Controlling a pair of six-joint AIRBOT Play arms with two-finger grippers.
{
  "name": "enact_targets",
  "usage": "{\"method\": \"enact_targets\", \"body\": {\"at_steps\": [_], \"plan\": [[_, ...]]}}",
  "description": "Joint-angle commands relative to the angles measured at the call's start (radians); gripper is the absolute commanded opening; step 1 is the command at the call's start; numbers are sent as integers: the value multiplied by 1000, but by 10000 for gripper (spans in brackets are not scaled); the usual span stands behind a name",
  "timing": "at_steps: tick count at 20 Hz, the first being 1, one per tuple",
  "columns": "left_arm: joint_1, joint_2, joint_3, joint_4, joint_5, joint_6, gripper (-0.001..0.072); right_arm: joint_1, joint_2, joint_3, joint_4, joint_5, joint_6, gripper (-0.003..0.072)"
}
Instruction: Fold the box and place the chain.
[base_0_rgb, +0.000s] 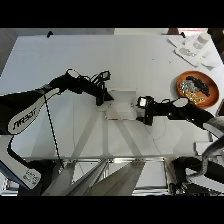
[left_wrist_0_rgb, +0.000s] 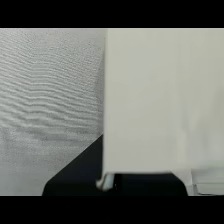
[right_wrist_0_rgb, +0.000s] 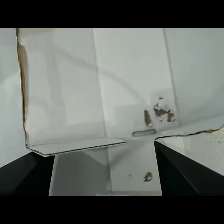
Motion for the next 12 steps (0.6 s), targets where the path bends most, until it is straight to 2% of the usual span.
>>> {"method": "enact_targets", "body": {"at_steps": [1,6,12], "plan": [[0,1,1,0,0,0,22,1,-5,0,77,-13,31,699],[0,1,1,0,0,0,22,1,12,0,77,-111,166,699],[0,1,1,0,0,0,22,1,19,2,101,-108,107,699]]}}
